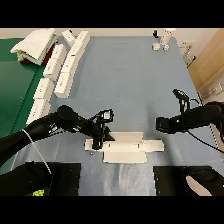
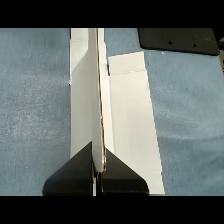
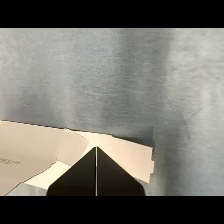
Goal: Fold the box.
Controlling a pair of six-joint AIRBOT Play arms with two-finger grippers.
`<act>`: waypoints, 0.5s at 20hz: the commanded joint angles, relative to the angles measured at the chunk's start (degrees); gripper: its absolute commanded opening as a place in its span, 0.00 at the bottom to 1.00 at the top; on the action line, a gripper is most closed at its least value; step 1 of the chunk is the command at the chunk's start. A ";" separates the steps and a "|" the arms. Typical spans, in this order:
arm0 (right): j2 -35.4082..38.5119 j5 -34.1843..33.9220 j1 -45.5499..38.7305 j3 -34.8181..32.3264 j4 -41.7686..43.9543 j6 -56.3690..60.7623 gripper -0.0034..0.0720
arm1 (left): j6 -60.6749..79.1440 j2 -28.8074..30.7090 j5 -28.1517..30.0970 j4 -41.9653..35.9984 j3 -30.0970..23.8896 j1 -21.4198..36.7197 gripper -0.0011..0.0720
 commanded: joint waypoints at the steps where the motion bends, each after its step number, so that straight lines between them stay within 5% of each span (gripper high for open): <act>1: 0.59 0.72 0.87 -0.04 -1.81 1.49 0.05 | -1.75 0.04 0.90 0.09 0.04 0.07 0.03; 10: -0.04 3.13 0.87 -0.04 -2.86 1.03 0.05 | -3.21 0.02 1.03 1.03 1.62 0.04 0.03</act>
